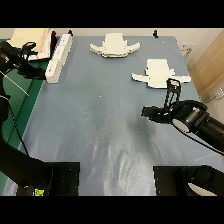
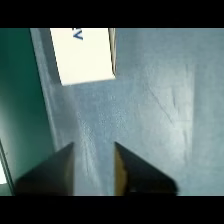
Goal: Fold the box.
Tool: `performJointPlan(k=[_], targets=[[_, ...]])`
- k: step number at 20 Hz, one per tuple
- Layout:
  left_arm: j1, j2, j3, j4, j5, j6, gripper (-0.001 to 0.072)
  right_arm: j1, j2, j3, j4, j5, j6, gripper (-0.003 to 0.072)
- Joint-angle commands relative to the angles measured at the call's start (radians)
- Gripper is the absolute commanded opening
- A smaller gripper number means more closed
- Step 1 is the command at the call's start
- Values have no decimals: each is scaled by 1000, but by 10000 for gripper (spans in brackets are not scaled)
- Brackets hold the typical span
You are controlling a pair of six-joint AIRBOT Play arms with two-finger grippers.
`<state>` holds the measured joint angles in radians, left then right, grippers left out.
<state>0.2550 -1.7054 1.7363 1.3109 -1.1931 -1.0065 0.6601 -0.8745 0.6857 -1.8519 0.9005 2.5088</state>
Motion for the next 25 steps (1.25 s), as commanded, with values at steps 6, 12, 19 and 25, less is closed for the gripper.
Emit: performJointPlan(k=[6,12,19,25], targets=[[-24,258,-8,-190,-241,-143,13,-113,-315,379,235,87,-437,2],[-249,451,-382,-275,-148,-193,13,-132,-590,651,411,251,-580,3],[-513,581,-703,-275,119,-250,16,-131,-615,668,506,247,-580,3],[-529,581,-703,-279,118,-249,16,-131,-615,668,506,247,-580,3]])
